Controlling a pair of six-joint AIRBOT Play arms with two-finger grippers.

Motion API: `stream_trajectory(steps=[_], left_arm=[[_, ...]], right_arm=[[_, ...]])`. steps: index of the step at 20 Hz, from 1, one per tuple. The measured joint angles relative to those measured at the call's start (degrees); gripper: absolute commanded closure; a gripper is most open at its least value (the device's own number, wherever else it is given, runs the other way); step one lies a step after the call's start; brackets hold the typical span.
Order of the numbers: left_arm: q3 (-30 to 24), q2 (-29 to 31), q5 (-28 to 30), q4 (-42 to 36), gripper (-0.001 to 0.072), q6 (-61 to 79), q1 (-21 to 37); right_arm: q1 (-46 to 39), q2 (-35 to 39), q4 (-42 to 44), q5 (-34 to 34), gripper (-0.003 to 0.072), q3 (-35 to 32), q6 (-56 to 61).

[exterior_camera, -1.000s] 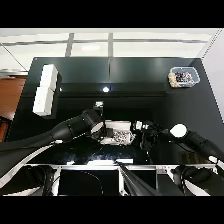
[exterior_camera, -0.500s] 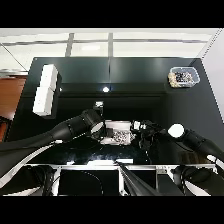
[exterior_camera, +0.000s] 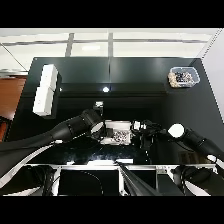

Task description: Fold the box and place the chain.

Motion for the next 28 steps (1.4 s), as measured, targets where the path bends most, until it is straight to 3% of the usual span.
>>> stream_trajectory(steps=[7, 12, 21, 28], left_arm=[[0.0, 0.0, 0.0, 0.0, 0.0678, -0.11, 0.0], [0.0, 0.0, 0.0, 0.0, 0.0678, -0.04, 0.02], [0.0, 0.0, 0.0, -0.04, 0.0678, 0.04, 0.0], [-0.02, 0.0, 0.0, -0.09, 0.0678, 0.04, 0.0]], right_arm=[[-1.25, 9.84, -5.44, 4.28, 0.063, 2.16, 14.19], [-1.68, 18.51, -7.87, 9.33, 0.063, 10.75, 26.62], [-1.7, 21.35, 7.85, 15.13, 0.063, 22.97, 36.98], [-2.36, 21.55, 10.58, 17.18, 0.063, 26.75, 38.4]])
